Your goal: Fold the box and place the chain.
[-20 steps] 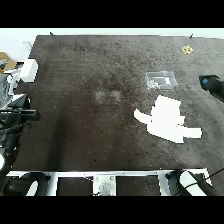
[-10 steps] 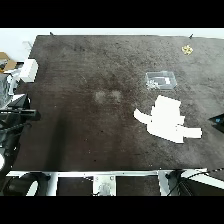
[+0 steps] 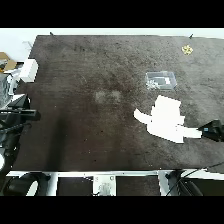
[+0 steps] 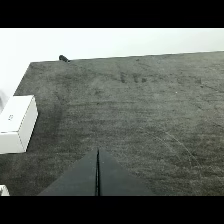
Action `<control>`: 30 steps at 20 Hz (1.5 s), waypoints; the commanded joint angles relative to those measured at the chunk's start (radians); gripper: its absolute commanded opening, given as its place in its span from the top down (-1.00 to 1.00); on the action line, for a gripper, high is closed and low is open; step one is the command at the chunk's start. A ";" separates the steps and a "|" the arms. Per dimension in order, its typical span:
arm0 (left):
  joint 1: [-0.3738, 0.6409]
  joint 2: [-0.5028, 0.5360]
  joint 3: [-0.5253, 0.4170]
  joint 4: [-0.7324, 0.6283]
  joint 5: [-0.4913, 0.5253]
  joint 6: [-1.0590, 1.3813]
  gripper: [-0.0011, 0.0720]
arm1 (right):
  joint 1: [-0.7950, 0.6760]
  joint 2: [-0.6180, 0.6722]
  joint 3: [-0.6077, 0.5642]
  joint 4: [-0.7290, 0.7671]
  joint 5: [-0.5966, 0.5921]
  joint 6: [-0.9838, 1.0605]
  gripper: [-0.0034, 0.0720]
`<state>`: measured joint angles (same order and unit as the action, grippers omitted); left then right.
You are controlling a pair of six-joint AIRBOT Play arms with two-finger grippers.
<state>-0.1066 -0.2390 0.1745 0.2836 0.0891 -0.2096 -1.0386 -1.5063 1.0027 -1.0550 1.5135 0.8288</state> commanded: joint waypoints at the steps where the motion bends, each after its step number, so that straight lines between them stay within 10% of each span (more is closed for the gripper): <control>1: 0.000 0.000 0.000 0.000 0.000 0.000 0.94 | 0.056 -0.069 -0.014 -0.005 0.009 -0.087 -0.24; 6: 0.000 0.000 0.000 0.000 0.000 0.000 0.94 | 0.105 -0.147 -0.083 0.124 -0.019 -0.216 0.19; 8: 0.000 0.000 0.000 0.000 0.000 0.000 0.94 | 0.114 -0.148 -0.103 0.192 -0.024 -0.287 0.89; 22: 0.000 0.000 0.000 0.000 0.004 0.000 0.94 | 0.510 0.014 -0.297 0.543 -0.095 -0.287 0.91; 30: 0.000 0.000 0.000 0.000 -0.066 0.000 0.93 | 0.951 -0.138 0.006 0.715 -0.282 -0.255 0.91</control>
<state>-0.1066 -0.2390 0.1745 0.2840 0.0669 -0.2096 -0.2176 -1.5734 0.8909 -0.3847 1.2819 0.5507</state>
